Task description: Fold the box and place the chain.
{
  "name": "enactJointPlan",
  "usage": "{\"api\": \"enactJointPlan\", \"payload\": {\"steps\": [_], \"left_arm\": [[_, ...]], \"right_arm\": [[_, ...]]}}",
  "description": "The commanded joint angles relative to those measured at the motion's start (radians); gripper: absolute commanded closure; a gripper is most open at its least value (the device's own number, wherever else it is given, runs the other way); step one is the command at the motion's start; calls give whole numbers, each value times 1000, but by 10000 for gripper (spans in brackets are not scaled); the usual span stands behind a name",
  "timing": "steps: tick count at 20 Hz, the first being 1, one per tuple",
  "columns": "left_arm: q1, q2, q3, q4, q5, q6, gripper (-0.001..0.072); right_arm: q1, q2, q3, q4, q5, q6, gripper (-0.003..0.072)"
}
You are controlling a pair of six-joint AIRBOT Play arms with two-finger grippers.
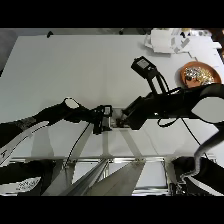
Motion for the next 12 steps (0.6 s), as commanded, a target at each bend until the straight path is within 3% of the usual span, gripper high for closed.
{"api": "enactJointPlan", "payload": {"steps": [1, 10, 11, 12], "left_arm": [[0, 1, 0, 0, 0, 0, 504], [0, 1, 0, 0, 0, 0, 504], [0, 1, 0, 0, 0, 0, 504], [0, 1, 0, 0, 0, 0, 504]], "right_arm": [[52, -32, 0, -7, -75, 20, 668], [51, -219, -46, -69, -50, 52, 665], [51, -228, -63, -71, -59, 52, 655], [51, -235, -80, -72, -68, 52, 577]]}}
